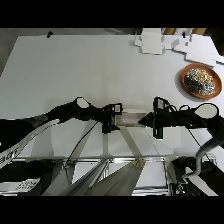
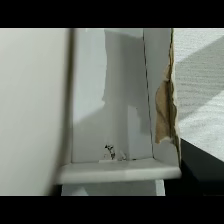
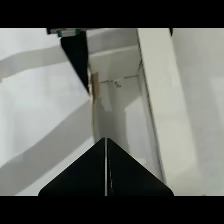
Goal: Fold the box and place the chain.
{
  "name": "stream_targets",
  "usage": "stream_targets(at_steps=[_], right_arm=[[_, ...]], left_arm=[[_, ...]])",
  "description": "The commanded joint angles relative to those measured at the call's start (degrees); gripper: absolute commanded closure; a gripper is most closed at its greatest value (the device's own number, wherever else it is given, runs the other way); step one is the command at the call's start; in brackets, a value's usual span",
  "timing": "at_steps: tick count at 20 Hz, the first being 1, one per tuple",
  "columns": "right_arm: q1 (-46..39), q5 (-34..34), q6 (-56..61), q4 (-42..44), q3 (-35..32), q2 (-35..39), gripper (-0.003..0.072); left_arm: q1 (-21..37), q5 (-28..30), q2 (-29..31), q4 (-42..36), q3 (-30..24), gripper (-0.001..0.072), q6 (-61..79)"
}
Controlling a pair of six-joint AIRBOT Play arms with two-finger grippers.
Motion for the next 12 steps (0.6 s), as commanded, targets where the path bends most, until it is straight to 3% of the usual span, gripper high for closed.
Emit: stream_targets(at_steps=[1, 4, 7, 12], right_arm=[[3.4, -10.0, 0.3, 2.2, 2.7, -4.0, 0.0677], [3.4, -15.4, 4.3, 3.3, 7.0, -9.5, 0.0677], [3.4, -16.7, 5.2, 2.5, 7.7, -15.1, 0.0677], [3.3, -16.9, 13.1, -6.1, 7.7, -19.5, 0.0677]], left_arm=[[0.0, 0.0, 0.0, 0.0, 0.0, 0.0498, 0.0], [0.0, 0.0, 0.0, 0.0, 0.0, 0.0498, 0.0], [0.0, 0.0, 0.0, 0.0, 0.0, 0.0498, 0.0], [0.0, 0.0, 0.0, 0.0, 0.0, 0.0498, 0.0]])
